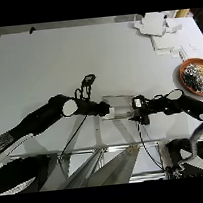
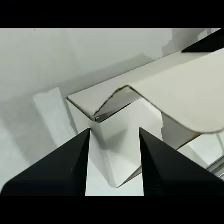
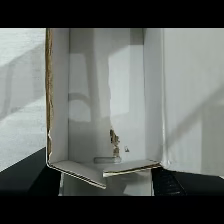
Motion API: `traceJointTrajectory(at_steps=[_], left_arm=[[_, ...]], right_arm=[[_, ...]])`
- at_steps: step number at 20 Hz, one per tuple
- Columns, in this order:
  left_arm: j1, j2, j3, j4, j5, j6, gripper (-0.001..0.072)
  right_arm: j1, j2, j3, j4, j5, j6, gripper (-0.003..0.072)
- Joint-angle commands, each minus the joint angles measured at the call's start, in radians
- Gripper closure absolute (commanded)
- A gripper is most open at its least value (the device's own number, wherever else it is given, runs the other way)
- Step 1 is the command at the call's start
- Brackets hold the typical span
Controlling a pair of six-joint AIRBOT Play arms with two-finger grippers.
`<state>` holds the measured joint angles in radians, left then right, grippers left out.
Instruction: Fold the box and place the chain.
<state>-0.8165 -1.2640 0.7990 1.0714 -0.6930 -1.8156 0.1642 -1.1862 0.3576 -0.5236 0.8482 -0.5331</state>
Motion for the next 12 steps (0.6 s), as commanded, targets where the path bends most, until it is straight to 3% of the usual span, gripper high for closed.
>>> traceJointTrajectory(at_steps=[1,2,5,8,12], left_arm=[[-0.015,-0.018,0.011,0.053,-0.035,-0.05,0.0353],[-0.021,-0.026,0.012,0.069,-0.045,-0.059,0.0312],[-0.023,-0.057,0.039,0.104,-0.103,-0.1,0.0314],[-0.045,-0.11,0.14,0.19,-0.199,-0.167,0.0315],[-0.073,-0.19,0.233,0.205,-0.251,-0.215,0.0315]], right_arm=[[0.0,0.001,0.001,0.0,0.002,0.001,0.0288],[0.0,0.001,0.001,0.0,0.002,0.001,0.0288],[0.0,0.001,0.001,0.0,0.002,0.001,0.0288],[0.0,0.001,0.001,0.0,0.002,0.001,0.0288],[0.0,0.001,0.001,0.0,0.002,0.001,0.0288]])
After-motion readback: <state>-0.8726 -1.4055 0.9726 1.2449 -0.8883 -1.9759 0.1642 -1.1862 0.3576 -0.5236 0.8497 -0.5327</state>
